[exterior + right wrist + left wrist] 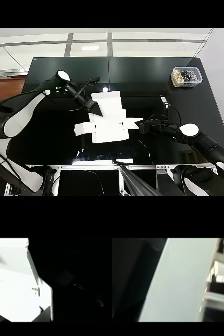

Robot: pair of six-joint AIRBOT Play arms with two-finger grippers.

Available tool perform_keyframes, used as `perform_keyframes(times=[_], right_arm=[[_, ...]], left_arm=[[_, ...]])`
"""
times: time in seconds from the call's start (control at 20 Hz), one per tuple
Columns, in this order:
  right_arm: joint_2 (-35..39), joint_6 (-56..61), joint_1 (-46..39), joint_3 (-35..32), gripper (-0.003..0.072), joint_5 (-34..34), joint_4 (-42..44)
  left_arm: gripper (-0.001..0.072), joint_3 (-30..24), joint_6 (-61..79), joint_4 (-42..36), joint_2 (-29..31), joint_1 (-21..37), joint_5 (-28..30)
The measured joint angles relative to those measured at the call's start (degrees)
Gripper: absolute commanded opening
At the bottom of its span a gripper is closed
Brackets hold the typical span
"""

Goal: Fold the box and place the chain.

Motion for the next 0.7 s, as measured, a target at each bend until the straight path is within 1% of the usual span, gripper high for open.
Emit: perform_keyframes(times=[0.1,0.15,0.2,0.25,0.35,0.4,0.45,0.5,0.55,0.65,0.7], right_arm=[[0.0,0.0,0.0,0.0,0.0013,0.0,0.0],[0.0,0.0,0.0,0.0,0.0014,0.0,0.0],[0.0,0.0,0.0,0.0,0.0013,0.0,0.0],[0.0,0.0,0.0,0.0,0.0013,0.0,0.0],[0.0,0.0,0.0,0.0,0.0013,0.0,-0.1],[0.0,0.0,0.0,0.0,0.0016,0.0,-0.2],[0.0,0.0,0.0,0.0,0.0131,0.0,-0.4],[0.0,0.0,0.0,0.0,0.0506,-0.1,-1.0],[0.0,0.0,-0.1,0.1,0.0704,-0.2,-1.4],[0.0,-0.1,-1.0,1.0,0.0704,0.8,-2.8],[0.0,-0.2,-1.7,2.1,0.0704,1.8,-5.0]], left_arm=[[0.0394,0.3,0.4,1.4,-0.3,-0.3,-0.5],[0.0337,0.3,0.6,2.1,-0.3,-0.5,-0.7],[0.0237,0.4,0.7,2.8,-0.4,-0.7,-1.0],[0.0168,0.5,0.8,3.4,-0.4,-0.8,-0.8],[0.0045,0.5,1.0,4.0,-0.5,-0.9,-0.8],[0.0024,0.5,1.2,4.3,-0.5,-0.9,-0.9],[0.0024,0.6,1.8,4.2,-0.5,-0.8,-1.6],[0.0024,0.6,1.8,4.7,-0.4,-0.7,-1.6],[0.0023,0.6,1.8,5.2,-0.3,-0.5,-1.3],[0.0023,0.6,2.1,5.1,0.2,-0.3,-1.5],[0.0023,0.6,2.0,5.1,0.8,-0.2,-1.5]])
